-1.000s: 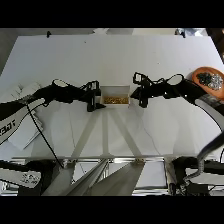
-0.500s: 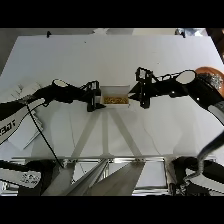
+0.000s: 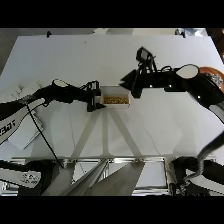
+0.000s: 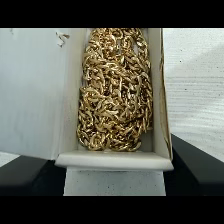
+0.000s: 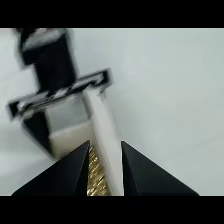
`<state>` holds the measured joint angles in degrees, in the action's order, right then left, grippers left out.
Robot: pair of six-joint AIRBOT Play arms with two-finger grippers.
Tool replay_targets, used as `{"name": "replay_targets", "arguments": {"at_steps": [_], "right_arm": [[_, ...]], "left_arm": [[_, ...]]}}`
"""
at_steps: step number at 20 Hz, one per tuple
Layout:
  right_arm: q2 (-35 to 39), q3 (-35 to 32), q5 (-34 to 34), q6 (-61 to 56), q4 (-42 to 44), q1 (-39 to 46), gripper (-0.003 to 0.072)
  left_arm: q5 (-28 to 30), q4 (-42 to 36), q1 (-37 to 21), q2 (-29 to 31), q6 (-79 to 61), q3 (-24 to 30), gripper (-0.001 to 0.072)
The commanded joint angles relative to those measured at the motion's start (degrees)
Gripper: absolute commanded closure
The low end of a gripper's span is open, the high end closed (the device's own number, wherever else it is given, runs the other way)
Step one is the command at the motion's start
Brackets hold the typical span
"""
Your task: Fold the box and place the chain.
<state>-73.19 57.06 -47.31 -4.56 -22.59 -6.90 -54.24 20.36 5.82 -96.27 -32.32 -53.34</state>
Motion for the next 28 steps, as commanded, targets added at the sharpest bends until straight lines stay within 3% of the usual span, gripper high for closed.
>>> {"name": "replay_targets", "arguments": {"at_steps": [1, 3, 6, 8, 17, 22, 24, 28], "right_arm": [[-3.6, 5.7, 8.2, -15.0, 2.1, 0.0, 0.0459], [-9.1, 11.0, 4.0, -24.0, -2.8, 0.1, 0.0428], [-19.3, 20.2, -11.2, -30.3, -10.4, 0.1, 0.0419], [-23.6, 23.7, -17.4, -31.0, -11.9, 0.1, 0.0419], [-23.5, 24.0, -22.0, -17.9, -30.0, -6.0, 0.0416], [-20.8, 24.0, -22.0, -14.3, -30.6, -6.3, 0.0408], [-20.1, 24.0, -21.9, -12.2, -31.4, -6.3, 0.0353], [-20.1, 24.0, -24.1, -12.1, -31.4, -7.0, 0.0353]], "left_arm": [[0.0, 0.0, 0.0, 0.0, 0.0, 0.0, 0.0366], [0.0, 0.0, 0.0, 0.0, 0.0, 0.0, 0.0366], [0.0, 0.0, 0.0, 0.0, 0.0, 0.0, 0.0366], [0.0, 0.0, 0.0, 0.0, 0.0, 0.0, 0.0366], [0.0, 0.0, 0.0, 0.0, 0.0, 0.0, 0.0366], [0.0, 0.0, 0.0, 0.0, 0.0, 0.0, 0.0366], [0.0, 0.0, 0.0, 0.0, 0.0, 0.0, 0.0366], [0.0, 0.0, 0.0, 0.0, 0.0, 0.0, 0.0366]]}}
